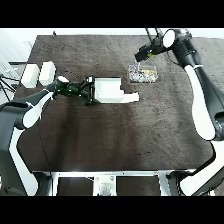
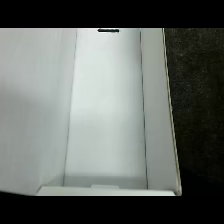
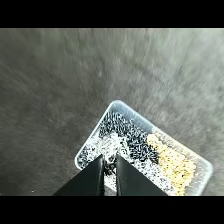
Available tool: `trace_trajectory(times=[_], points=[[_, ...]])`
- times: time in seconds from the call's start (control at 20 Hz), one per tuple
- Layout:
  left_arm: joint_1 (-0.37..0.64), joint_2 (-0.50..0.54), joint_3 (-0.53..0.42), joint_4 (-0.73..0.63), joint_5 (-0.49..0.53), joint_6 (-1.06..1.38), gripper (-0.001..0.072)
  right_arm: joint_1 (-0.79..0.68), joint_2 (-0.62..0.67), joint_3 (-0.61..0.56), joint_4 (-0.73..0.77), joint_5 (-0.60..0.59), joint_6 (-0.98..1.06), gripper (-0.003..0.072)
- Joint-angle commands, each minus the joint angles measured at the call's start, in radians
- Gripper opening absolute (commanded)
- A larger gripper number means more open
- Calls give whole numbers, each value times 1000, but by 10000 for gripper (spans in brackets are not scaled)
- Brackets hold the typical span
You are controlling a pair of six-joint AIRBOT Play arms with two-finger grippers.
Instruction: Fold the box and place the chain.
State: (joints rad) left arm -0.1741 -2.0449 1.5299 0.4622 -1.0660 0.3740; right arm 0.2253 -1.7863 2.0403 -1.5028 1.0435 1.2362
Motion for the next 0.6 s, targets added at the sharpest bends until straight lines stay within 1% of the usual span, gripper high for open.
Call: trace_trajectory(times=[0.0, 0.15, 0.25, 0.4, 0.55], points=[[0, 0, 0, 0, 0, 0, 628, 11, 110, 1, 9, 31, -14, 15], [0, 0, 0, 0, 0, 0, 627, 29, 209, 1, 9, 32, -17, 14], [0, 0, 0, 0, 0, 0, 628, 45, 267, 1, 9, 56, -18, 14], [0, 0, 0, 0, 0, 0, 628, 71, 328, 0, 7, 140, -26, 15], [0, 0, 0, 0, 0, 0, 628, 95, 351, 0, 7, 210, -28, 15]])
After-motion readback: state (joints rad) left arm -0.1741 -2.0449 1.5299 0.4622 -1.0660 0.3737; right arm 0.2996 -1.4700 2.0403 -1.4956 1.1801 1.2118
